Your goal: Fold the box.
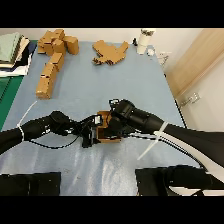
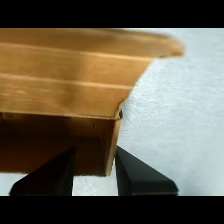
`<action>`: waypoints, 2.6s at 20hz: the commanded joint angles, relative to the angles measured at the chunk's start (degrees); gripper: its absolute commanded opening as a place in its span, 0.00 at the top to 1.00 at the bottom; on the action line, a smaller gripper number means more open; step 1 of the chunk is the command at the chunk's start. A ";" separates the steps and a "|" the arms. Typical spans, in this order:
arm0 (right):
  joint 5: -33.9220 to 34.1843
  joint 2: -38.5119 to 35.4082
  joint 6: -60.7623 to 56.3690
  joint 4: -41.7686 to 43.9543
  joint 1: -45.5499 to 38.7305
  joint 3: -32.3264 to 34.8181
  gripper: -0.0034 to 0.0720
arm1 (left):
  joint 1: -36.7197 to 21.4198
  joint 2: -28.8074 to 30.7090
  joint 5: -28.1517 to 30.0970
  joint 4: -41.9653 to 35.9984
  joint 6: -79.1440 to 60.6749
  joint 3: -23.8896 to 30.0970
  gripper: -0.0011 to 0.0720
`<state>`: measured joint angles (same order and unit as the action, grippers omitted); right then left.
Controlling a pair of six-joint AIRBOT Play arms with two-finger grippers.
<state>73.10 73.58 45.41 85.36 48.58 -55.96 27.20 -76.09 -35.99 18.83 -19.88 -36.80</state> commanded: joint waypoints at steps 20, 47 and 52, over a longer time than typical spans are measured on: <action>-4.33 7.28 63.04 54.95 -49.57 -0.04 0.95 | -0.02 -0.04 -0.09 0.04 -0.04 -0.04 0.23; -33.88 -28.28 83.14 16.92 -2.40 24.39 0.95 | -0.04 -0.04 -0.11 0.04 -0.04 -0.04 0.23; -37.57 -28.24 80.13 -1.25 2.32 24.74 0.95 | -0.02 -0.04 -0.13 0.04 -0.04 -0.04 0.23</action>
<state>38.72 45.67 127.17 95.61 48.16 -31.55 27.22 -76.09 -36.12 18.85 -19.90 -36.80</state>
